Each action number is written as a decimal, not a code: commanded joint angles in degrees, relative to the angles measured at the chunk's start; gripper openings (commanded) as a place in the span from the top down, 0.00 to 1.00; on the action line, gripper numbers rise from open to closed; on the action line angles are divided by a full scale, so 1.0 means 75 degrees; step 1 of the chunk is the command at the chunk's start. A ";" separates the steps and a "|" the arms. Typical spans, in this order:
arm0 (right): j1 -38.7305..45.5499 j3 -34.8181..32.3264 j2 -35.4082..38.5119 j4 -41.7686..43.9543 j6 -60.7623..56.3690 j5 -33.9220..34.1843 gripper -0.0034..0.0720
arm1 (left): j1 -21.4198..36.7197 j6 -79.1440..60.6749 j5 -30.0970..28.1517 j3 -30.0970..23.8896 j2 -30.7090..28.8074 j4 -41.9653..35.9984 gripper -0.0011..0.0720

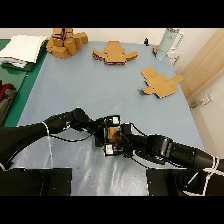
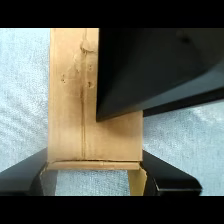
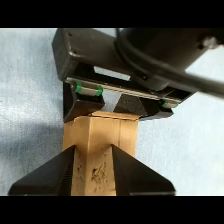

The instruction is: Fold the box.

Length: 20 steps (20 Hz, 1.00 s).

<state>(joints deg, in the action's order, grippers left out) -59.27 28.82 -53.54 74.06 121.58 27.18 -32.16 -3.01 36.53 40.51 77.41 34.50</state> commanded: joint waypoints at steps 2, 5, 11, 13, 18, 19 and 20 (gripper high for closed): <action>-0.0020 -0.0003 0.0029 -0.0052 -0.0003 0.0090 0.51 | 0.0000 0.0000 0.0000 0.0003 0.0006 0.0000 0.28; -0.0038 -0.0003 0.0201 -0.0055 -0.0003 0.0090 0.51 | 0.0000 -0.0003 0.0000 0.0003 0.0006 0.0000 0.28; -0.0052 -0.0017 0.0157 -0.0038 -0.0003 0.0099 0.17 | 0.0000 -0.0003 0.0000 0.0003 0.0006 0.0000 0.28; -0.0052 -0.0026 0.0003 -0.0306 -0.0006 0.0087 0.18 | 0.0000 -0.0003 0.0000 0.0003 0.0006 0.0000 0.28; -0.0052 -0.0017 -0.0026 -0.1192 -0.0073 0.0087 0.37 | 0.0000 -0.0003 0.0000 0.0003 0.0006 0.0000 0.28; -0.0052 -0.0017 0.0012 -0.1218 -0.0090 0.0067 0.37 | 0.0000 0.0000 0.0000 0.0003 0.0006 0.0000 0.28; -0.0067 -0.0017 0.0073 -0.1218 -0.0090 0.0067 0.37 | 0.0000 -0.0003 0.0000 0.0003 0.0006 0.0000 0.28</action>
<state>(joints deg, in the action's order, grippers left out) -59.70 28.64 -53.43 67.48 121.27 27.86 -32.16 -2.92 36.53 40.51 77.43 34.46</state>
